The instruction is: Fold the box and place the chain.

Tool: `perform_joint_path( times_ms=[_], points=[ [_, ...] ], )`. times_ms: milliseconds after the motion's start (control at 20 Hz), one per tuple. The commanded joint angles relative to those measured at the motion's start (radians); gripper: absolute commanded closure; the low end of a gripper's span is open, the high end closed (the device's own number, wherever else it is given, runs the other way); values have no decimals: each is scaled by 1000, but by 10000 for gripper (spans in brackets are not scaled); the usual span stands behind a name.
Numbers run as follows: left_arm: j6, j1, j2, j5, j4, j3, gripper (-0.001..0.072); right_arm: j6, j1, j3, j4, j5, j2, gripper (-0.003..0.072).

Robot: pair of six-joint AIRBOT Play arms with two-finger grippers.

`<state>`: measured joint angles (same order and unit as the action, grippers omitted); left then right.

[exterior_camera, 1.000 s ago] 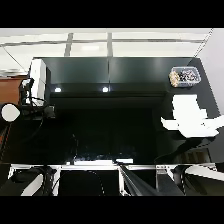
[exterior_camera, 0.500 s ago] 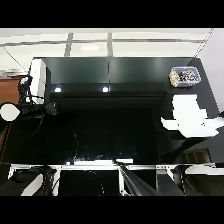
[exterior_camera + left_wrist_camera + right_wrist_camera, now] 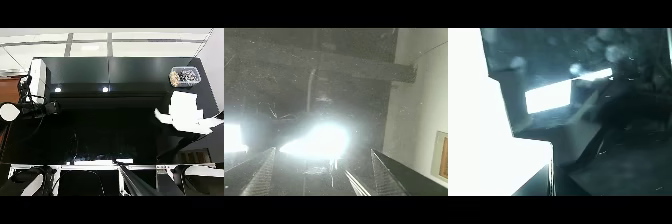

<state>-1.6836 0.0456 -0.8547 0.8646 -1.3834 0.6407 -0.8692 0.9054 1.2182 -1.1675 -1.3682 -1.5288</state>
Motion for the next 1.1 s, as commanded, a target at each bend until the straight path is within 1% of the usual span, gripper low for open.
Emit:
perform_joint_path(
  times_ms=[0,150,250,400,450,500,550,600,700,800,900,950,1050],
  points=[
    [0,-1,-1,0,2,0,6,-32,-53,-52,59,-18,102,675],
    [1,0,-1,-7,7,0,6,-14,-103,-179,246,6,241,675],
    [16,3,-1,-30,5,0,5,-18,-166,-290,354,67,354,675],
    [15,3,-1,-50,18,0,5,-10,-286,-449,481,85,492,675],
    [16,3,-1,-49,32,-1,6,-6,-328,-515,522,119,542,675],
    [15,3,-2,-49,54,-1,5,-9,-378,-600,583,191,606,675],
    [17,3,-5,-54,92,-1,5,-17,-430,-684,678,271,664,675],
    [69,3,-15,-73,156,0,5,-12,-497,-773,801,361,718,674],
    [281,3,-63,-77,386,13,6,37,-668,-904,965,510,777,674],
    [446,3,-155,-18,653,44,6,41,-857,-963,981,636,782,674],
    [617,3,-280,97,856,91,6,39,-1025,-978,983,761,782,674],
    [665,7,-342,147,892,117,6,39,-1091,-978,991,816,782,674],
    [668,23,-434,157,858,154,6,38,-1173,-978,999,880,782,674]
  ],
)
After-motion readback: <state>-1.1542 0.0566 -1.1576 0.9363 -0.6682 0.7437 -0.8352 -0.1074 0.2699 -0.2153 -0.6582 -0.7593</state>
